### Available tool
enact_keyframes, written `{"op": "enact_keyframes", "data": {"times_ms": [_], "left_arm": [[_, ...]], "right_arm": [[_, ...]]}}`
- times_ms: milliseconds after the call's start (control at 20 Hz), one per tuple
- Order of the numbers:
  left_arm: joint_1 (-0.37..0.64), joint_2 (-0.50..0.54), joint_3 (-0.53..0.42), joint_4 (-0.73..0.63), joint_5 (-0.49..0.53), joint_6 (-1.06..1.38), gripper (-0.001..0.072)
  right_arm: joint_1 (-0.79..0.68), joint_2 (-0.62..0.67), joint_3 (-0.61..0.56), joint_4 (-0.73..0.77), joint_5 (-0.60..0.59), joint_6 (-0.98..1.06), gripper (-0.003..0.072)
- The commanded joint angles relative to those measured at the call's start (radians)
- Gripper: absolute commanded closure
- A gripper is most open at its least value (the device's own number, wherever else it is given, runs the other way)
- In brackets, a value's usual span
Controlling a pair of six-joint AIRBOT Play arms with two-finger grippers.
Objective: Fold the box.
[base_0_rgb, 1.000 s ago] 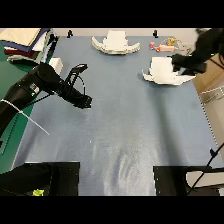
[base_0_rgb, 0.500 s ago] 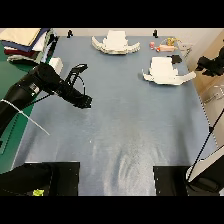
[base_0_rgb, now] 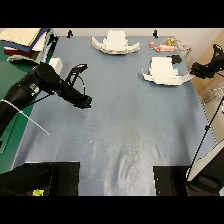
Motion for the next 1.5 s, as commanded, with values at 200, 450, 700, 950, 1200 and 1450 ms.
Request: {"op": "enact_keyframes", "data": {"times_ms": [200, 450, 700, 950, 1200, 1450], "left_arm": [[0.000, 0.000, 0.000, 0.000, 0.000, 0.000, 0.0696], [0.000, 0.000, 0.000, 0.000, 0.000, 0.000, 0.0696], [0.000, 0.000, 0.000, 0.000, 0.000, 0.000, 0.0696], [0.000, 0.000, 0.000, 0.000, 0.001, 0.000, 0.0696], [0.000, 0.000, 0.000, 0.000, 0.000, 0.000, 0.0696], [0.000, 0.000, 0.000, 0.000, 0.056, 0.000, 0.0696]], "right_arm": [[0.002, 0.004, 0.001, 0.204, -0.232, -0.164, 0.0683], [0.038, 0.070, -0.049, 0.319, -0.347, -0.153, 0.0686], [0.158, 0.241, -0.264, 0.340, -0.324, -0.042, 0.0688], [0.301, 0.548, -0.740, 0.319, -0.228, 0.012, 0.0688], [0.410, 0.943, -1.301, 0.318, -0.009, 0.080, 0.0688], [0.489, 1.139, -1.561, 0.313, 0.089, 0.101, 0.0573]]}}
